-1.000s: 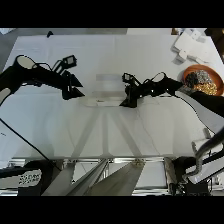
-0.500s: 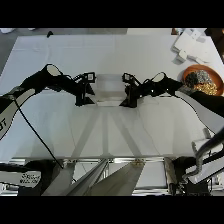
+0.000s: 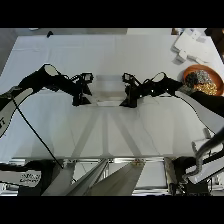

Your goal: Fold the box and place the chain.

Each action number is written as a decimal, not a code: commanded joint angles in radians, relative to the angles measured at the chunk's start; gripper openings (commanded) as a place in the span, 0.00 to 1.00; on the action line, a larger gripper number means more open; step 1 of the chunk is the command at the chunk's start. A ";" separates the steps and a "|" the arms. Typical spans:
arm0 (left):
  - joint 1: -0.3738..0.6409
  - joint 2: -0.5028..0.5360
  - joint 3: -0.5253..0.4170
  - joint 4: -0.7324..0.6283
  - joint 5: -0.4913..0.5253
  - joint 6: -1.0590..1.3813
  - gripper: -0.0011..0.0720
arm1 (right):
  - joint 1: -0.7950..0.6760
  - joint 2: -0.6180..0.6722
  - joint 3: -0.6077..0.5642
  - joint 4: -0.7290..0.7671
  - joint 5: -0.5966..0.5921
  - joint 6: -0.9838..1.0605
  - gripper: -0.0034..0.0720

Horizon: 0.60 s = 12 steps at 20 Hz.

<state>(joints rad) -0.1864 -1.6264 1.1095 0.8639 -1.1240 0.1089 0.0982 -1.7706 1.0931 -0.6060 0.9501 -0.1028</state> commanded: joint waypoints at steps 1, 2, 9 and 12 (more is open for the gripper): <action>0.012 0.002 0.000 0.012 0.014 -0.004 0.65 | 0.000 -0.001 0.000 0.000 0.000 0.000 0.78; 0.011 0.001 0.000 0.011 0.034 -0.003 0.55 | 0.000 -0.001 0.000 0.000 0.000 0.000 0.78; 0.004 0.001 0.000 -0.045 0.024 0.026 0.53 | 0.000 -0.001 0.000 0.000 0.000 0.000 0.78; -0.017 -0.001 0.000 -0.048 0.019 0.026 0.53 | 0.000 -0.001 0.000 0.000 0.000 0.000 0.78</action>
